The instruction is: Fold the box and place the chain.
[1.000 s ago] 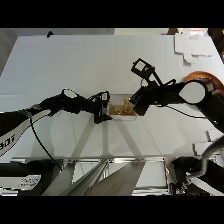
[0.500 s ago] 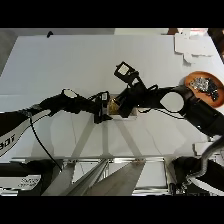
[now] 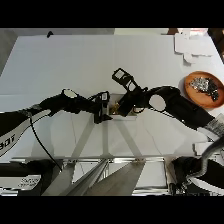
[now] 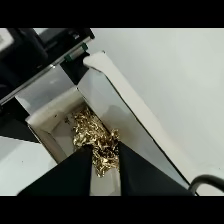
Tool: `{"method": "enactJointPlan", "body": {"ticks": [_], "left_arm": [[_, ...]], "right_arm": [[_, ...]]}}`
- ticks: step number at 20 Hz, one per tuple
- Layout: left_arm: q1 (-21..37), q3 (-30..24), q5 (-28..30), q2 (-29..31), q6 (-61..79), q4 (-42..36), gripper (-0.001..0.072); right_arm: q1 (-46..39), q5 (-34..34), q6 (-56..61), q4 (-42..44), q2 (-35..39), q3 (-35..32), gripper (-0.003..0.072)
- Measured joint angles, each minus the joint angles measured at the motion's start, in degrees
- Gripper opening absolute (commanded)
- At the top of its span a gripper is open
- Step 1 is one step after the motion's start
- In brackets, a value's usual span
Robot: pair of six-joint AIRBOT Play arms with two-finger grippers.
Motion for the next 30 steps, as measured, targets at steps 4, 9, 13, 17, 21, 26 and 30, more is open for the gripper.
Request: {"method": "enactJointPlan", "body": {"ticks": [4, 9, 13, 17, 21, 26, 30], "left_arm": [[0.0, 0.0, 0.0, 0.0, 0.0, 0.0, 0.0276], [0.0, 0.0, 0.0, 0.0, 0.0, 0.0, 0.0276], [0.0, 0.0, 0.0, 0.0, 0.0, 0.0, 0.0276], [0.0, 0.0, 0.0, 0.0, 0.0, 0.0, 0.0276], [0.0, 0.0, 0.0, 0.0, 0.0, 0.0, 0.0276], [0.0, 0.0, 0.0, 0.0, 0.0, 0.0, 0.0276], [0.0, 0.0, 0.0, 0.0, 0.0, 0.0, 0.0276]], "right_arm": [[0.0, 2.0, 1.0, -1.4, 0.6, 0.1, 0.0316], [-0.2, 6.2, 1.1, -7.4, 7.0, 0.1, 0.0316], [-5.6, 11.2, -2.1, -11.1, 11.8, 0.1, 0.0317], [-14.9, 17.1, -12.2, -11.9, 12.1, -0.1, 0.0318], [-22.9, 19.6, -24.5, -11.9, 8.0, -0.1, 0.032], [-26.5, 20.2, -41.3, -10.2, -0.7, -0.1, 0.0341], [-27.1, 17.7, -52.2, -5.9, -6.3, -0.1, 0.034]]}}
